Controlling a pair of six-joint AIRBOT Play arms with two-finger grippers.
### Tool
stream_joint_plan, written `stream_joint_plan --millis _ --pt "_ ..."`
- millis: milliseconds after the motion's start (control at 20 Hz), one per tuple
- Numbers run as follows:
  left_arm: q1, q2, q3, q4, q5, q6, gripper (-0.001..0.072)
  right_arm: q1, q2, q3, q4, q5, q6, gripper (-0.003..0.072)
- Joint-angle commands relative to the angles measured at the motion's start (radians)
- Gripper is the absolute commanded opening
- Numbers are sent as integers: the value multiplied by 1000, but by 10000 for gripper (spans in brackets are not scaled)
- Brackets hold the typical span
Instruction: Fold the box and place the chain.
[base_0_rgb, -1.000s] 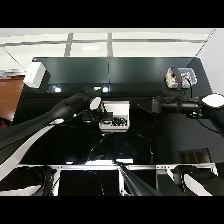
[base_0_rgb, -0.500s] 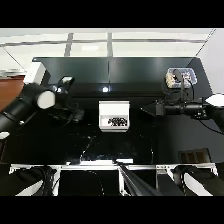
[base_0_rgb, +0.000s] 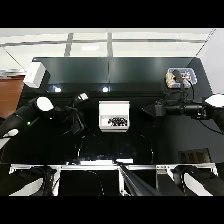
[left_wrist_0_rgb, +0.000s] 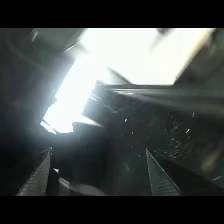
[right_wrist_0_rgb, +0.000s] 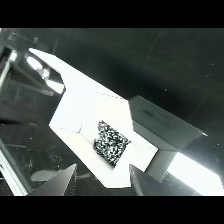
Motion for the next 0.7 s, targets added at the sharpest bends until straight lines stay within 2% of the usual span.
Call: stream_joint_plan --millis 0,200,350,650 --pt "19 -89 0 -188 37 559 719 2 0 0 -6 -15 27 375" --pt "75 -192 65 -224 22 647 720 6 0 0 -5 -24 36 375" --pt "47 -228 102 -276 6 692 720 5 0 0 -5 -26 36 375" --pt "-27 -262 118 -252 13 693 720 5 0 0 -6 -52 35 375"
